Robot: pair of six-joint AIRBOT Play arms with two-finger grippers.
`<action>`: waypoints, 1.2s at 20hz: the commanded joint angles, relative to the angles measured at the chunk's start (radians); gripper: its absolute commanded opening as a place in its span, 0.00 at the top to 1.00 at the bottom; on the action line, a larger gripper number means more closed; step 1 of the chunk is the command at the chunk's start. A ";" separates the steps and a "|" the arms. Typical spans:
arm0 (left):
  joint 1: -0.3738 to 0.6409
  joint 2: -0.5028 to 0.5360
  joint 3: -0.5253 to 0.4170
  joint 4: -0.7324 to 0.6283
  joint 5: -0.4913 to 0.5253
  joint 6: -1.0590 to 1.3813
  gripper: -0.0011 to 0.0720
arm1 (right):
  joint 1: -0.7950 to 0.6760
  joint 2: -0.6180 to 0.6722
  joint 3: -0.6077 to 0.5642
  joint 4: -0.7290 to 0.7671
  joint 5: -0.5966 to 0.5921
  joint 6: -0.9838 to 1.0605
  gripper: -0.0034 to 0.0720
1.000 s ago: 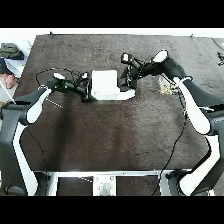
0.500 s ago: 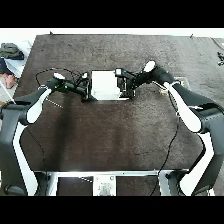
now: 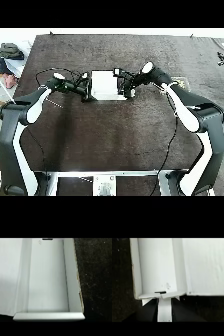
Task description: Fold the box and place the chain.
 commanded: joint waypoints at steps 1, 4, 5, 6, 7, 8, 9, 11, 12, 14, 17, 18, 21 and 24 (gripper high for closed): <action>0.001 0.001 0.001 0.000 0.000 0.000 0.51 | 0.014 -0.001 0.000 0.030 0.009 -0.001 0.67; 0.001 0.001 0.001 0.000 0.000 0.000 0.51 | 0.030 -0.001 0.000 0.029 -0.006 -0.002 0.67; 0.001 0.001 0.001 0.000 0.000 0.000 0.51 | 0.031 -0.001 0.000 0.030 -0.016 -0.002 0.67; 0.001 0.001 0.001 0.000 0.000 0.000 0.51 | 0.033 -0.001 0.000 0.032 -0.023 -0.002 0.67; 0.001 0.001 0.001 0.000 0.000 0.000 0.51 | 0.033 -0.003 0.000 0.039 -0.024 -0.002 0.67; 0.001 0.001 0.001 0.000 0.000 0.000 0.51 | 0.033 -0.006 0.000 0.044 -0.023 -0.002 0.67; 0.001 0.001 0.001 0.000 0.000 0.000 0.51 | 0.033 -0.011 0.000 0.048 -0.022 -0.002 0.67; 0.001 0.001 0.001 0.000 0.000 0.000 0.51 | 0.034 -0.021 0.000 0.053 -0.023 -0.002 0.67; 0.001 0.001 0.001 0.000 0.000 0.000 0.51 | 0.035 -0.023 0.000 0.053 -0.023 -0.002 0.67; 0.001 0.001 0.001 0.000 0.000 0.000 0.51 | 0.039 -0.024 0.000 0.056 -0.025 -0.021 0.67; 0.001 0.001 0.001 0.000 0.000 0.000 0.51 | 0.043 -0.024 0.000 0.055 -0.037 -0.024 0.67; 0.001 0.001 0.001 0.000 0.000 0.000 0.51 | 0.043 -0.024 0.000 0.055 -0.038 -0.024 0.67; 0.001 0.001 0.001 0.000 0.000 0.000 0.51 | 0.043 -0.024 0.000 0.044 -0.051 -0.024 0.27; 0.001 0.001 0.001 0.000 0.000 0.000 0.51 | 0.043 -0.023 0.000 0.022 -0.052 -0.023 0.27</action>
